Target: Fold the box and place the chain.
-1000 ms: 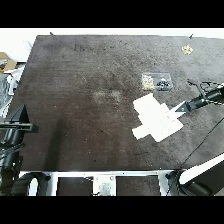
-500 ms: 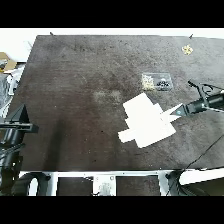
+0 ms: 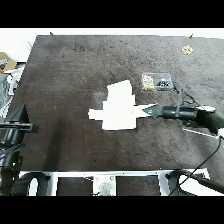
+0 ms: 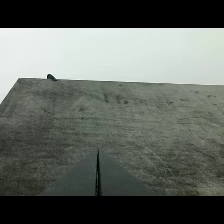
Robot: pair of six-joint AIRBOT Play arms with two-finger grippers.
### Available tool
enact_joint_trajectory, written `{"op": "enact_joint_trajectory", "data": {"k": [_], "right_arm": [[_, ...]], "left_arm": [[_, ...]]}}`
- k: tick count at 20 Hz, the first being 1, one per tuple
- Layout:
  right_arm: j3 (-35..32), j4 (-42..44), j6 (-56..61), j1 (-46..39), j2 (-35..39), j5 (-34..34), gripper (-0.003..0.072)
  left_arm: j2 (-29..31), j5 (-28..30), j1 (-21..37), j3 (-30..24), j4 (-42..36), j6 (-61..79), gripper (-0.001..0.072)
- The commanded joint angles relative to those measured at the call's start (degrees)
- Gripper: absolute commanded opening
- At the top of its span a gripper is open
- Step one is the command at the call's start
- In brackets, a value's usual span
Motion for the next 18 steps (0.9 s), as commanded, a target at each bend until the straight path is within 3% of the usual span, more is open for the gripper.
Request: {"op": "enact_joint_trajectory", "data": {"k": [1, 4, 9, 10, 11, 14, 18], "right_arm": [[-1.5, 8.2, -2.4, 10.5, -0.5, -16.0, 0.0], [2.7, 8.3, -4.7, 16.7, -5.5, -24.2, 0.0], [6.8, 16.0, -16.2, 20.7, -11.3, -30.2, 0.0], [6.2, 18.3, -20.3, 20.8, -11.1, -31.1, 0.0], [5.1, 21.6, -24.4, 20.8, -10.9, -31.1, -0.0001], [1.9, 31.4, -35.8, 20.9, -10.2, -29.1, 0.0], [1.6, 36.0, -42.1, 20.9, -10.2, -27.2, 0.0]], "left_arm": [[0.0, -0.3, 0.1, 0.0, 0.0, 0.0, 0.0013], [0.0, -0.5, 0.1, 0.0, 0.0, 0.0, 0.0013], [0.0, -3.7, 0.1, 0.0, 0.0, 0.0, 0.0019], [0.0, -5.7, 0.1, 0.0, 0.0, 0.2, 0.0291], [0.0, -7.0, 0.1, 0.3, 0.0, -1.0, 0.0412], [-2.8, -12.7, 0.1, 2.7, 0.0, -1.0, 0.0409], [-18.8, -20.9, 0.1, 9.9, 0.1, -0.1, 0.0409]]}}
